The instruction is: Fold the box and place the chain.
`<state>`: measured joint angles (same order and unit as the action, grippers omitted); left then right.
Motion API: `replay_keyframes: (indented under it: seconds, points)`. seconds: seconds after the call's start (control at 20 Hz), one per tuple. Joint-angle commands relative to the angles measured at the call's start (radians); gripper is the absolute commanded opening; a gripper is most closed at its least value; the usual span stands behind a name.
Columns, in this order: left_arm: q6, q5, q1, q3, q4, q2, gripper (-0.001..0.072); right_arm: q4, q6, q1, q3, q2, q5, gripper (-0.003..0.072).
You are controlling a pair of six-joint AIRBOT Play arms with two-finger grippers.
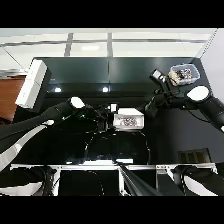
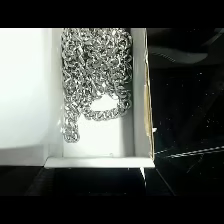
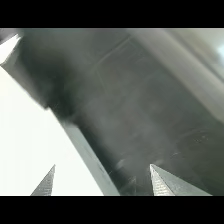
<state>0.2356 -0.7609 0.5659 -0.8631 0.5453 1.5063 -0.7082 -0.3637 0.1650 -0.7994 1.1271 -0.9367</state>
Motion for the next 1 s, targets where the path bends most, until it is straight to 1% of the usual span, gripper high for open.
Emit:
replay_keyframes:
  seconds: [0.0, 0.1, 0.2, 0.3, 0.6, 0.75, 0.95]
  points:
    - [0.0, 0.003, 0.001, -0.001, 0.0, 0.001, 0.0382, -0.122, 0.082, 0.027, -0.004, 0.0, -0.124, 0.0702]
    - [0.0, 0.003, 0.001, -0.001, 0.001, 0.001, 0.0382, -0.112, 0.157, 0.066, 0.028, 0.0, -0.095, 0.0703]
    - [0.0, 0.003, 0.001, -0.001, 0.001, 0.001, 0.0381, -0.114, 0.192, 0.096, 0.056, 0.0, -0.061, 0.0703]
    - [0.0, 0.003, 0.001, -0.001, 0.001, 0.001, 0.0382, -0.113, 0.213, 0.104, 0.061, 0.0, -0.053, 0.0703]
    - [0.0, 0.002, 0.001, -0.001, 0.001, 0.001, 0.0382, -0.111, 0.221, 0.105, 0.06, -0.001, -0.075, 0.0703]
    - [0.0, 0.002, 0.001, -0.001, 0.001, 0.001, 0.0382, -0.108, 0.227, 0.129, 0.06, -0.001, -0.083, 0.0703]
    - [0.0, 0.002, 0.001, -0.001, 0.001, 0.001, 0.0382, -0.109, 0.21, 0.134, 0.052, -0.01, -0.031, 0.07]
